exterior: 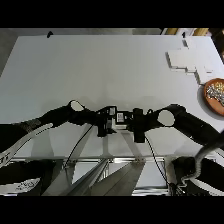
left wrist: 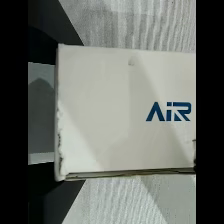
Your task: Fold the box and place the chain.
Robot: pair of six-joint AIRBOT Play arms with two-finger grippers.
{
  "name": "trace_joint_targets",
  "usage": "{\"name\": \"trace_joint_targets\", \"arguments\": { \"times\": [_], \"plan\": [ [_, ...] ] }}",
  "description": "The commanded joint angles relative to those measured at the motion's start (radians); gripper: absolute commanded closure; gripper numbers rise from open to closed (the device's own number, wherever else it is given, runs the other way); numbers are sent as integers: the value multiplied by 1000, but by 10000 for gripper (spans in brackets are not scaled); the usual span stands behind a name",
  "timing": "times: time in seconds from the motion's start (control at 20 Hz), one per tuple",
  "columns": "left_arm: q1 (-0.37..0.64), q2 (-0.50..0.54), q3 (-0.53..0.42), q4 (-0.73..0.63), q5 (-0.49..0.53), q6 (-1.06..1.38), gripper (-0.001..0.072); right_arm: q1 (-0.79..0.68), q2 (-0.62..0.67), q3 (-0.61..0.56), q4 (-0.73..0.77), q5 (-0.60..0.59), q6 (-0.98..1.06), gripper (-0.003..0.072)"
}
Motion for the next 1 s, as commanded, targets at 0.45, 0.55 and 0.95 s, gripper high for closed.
{"name": "trace_joint_targets", "arguments": {
  "times": [0.45, 0.55, 0.95],
  "plan": [
    [1, 1, 0, -1, -1, -3, 504, 0, 42, 0, -71, 11, 66, 669],
    [1, 1, 0, -2, -1, -3, 504, -44, 89, 0, -106, 24, 106, 669],
    [1, 1, 0, -2, -1, -3, 504, -254, 116, -2, -77, 192, 106, 669]
  ]
}}
